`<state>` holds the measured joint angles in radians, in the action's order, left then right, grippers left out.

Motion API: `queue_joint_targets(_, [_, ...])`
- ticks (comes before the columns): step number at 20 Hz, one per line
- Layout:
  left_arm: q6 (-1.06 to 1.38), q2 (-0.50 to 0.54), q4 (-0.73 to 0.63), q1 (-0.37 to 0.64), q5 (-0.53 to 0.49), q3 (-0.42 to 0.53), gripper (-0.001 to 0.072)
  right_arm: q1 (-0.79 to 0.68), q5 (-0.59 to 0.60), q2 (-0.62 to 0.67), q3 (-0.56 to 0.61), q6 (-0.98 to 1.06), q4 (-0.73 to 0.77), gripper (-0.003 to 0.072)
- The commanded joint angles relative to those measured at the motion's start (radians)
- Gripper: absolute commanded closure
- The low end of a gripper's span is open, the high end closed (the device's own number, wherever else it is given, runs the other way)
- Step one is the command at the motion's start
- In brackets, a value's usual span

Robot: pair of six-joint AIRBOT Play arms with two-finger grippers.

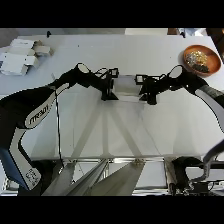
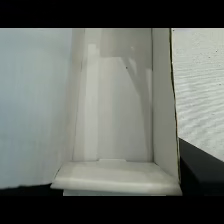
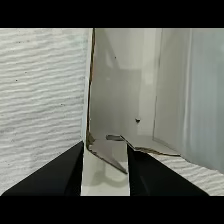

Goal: Fold the box and place the chain.

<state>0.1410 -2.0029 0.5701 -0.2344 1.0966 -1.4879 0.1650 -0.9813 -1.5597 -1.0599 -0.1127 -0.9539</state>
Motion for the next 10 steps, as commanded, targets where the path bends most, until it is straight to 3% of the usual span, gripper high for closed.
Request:
queue_joint_targets(1, [0.0, 0.001, 0.0, 0.0, -0.001, 0.0, 0.0332, 0.006, 0.037, -0.002, 0.0, 0.0, 0.003, 0.0421])
queue_joint_targets(8, [0.0, 0.001, 0.0, 0.0, -0.001, 0.0, 0.0332, 0.006, 0.13, -0.001, 0.0, 0.063, -0.041, 0.0409])
queue_joint_targets(10, [0.0, 0.001, 0.0, 0.0, -0.001, 0.0, 0.0332, 0.006, 0.126, 0.001, 0.0, 0.063, -0.048, 0.0345])
